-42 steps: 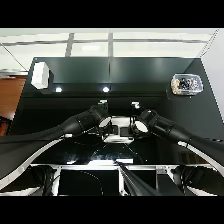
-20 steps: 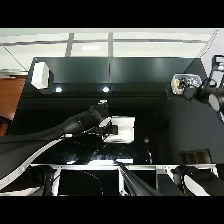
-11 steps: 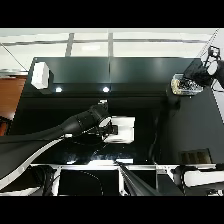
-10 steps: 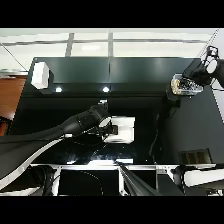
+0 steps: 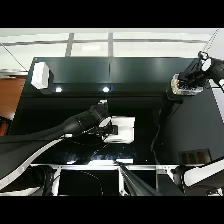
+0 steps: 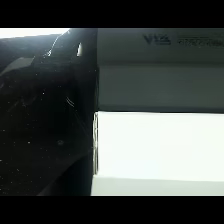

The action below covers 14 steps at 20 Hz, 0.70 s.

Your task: Fold the box and place the chain.

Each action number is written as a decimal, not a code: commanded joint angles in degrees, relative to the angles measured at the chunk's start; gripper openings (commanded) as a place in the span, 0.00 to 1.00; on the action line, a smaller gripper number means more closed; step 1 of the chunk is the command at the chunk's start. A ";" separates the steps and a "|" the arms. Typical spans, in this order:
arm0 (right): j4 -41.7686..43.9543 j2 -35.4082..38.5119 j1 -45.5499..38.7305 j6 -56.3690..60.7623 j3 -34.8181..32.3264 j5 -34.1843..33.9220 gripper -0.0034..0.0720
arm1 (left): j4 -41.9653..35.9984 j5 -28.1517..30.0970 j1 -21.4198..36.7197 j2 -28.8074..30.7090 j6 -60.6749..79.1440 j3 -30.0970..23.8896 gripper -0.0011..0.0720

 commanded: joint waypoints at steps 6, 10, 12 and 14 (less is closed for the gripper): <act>0.70 1.88 -0.79 -2.23 6.93 7.96 0.10 | 0.00 0.02 0.02 -0.02 0.02 0.02 0.05; 0.76 10.29 -0.76 -8.26 8.35 9.42 0.10 | 0.00 0.02 0.02 -0.02 0.02 0.02 0.05; 0.79 15.34 -0.79 -9.75 8.35 11.04 0.10 | 0.00 0.00 0.02 -0.02 0.02 0.02 0.05; 2.71 20.50 -0.79 -11.63 8.35 10.78 0.10 | 0.00 0.02 0.02 -0.02 0.02 0.02 0.05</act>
